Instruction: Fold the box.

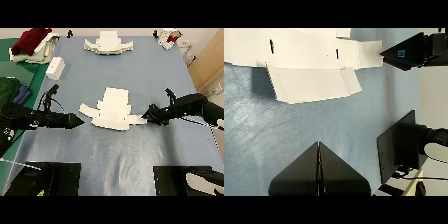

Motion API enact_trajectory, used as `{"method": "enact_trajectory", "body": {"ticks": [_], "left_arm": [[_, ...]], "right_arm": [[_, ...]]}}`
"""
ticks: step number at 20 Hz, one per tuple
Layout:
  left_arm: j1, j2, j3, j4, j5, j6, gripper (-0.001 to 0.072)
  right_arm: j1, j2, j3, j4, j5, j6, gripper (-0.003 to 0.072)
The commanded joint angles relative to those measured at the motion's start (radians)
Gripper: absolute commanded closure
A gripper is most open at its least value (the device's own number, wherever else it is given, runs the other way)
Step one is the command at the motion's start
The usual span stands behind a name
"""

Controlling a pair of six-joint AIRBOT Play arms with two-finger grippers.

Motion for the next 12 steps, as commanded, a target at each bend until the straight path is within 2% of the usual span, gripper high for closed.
{"method": "enact_trajectory", "body": {"ticks": [1,2,6,10,11,12], "left_arm": [[0.002,0.000,0.000,0.000,-0.007,0.004,0.0696],[0.002,0.000,0.000,-0.001,-0.008,0.004,0.0696],[0.002,0.000,0.000,-0.001,-0.008,0.003,0.0696],[0.002,0.000,0.000,-0.001,-0.010,0.004,0.0696],[0.002,0.000,0.000,-0.001,-0.010,0.004,0.0696],[0.002,0.000,0.000,-0.001,-0.010,0.003,0.0696]], "right_arm": [[0.003,-0.007,-0.014,0.018,0.016,0.006,0.0345],[0.003,-0.011,-0.014,0.039,0.016,-0.007,0.0410],[0.010,-0.047,0.002,0.092,0.016,-0.036,0.0413],[0.092,-0.111,0.055,0.095,0.031,-0.036,0.0416],[0.112,-0.124,0.069,0.095,0.042,-0.035,0.0452],[0.129,-0.136,0.084,0.093,0.044,-0.035,0.0542]]}}
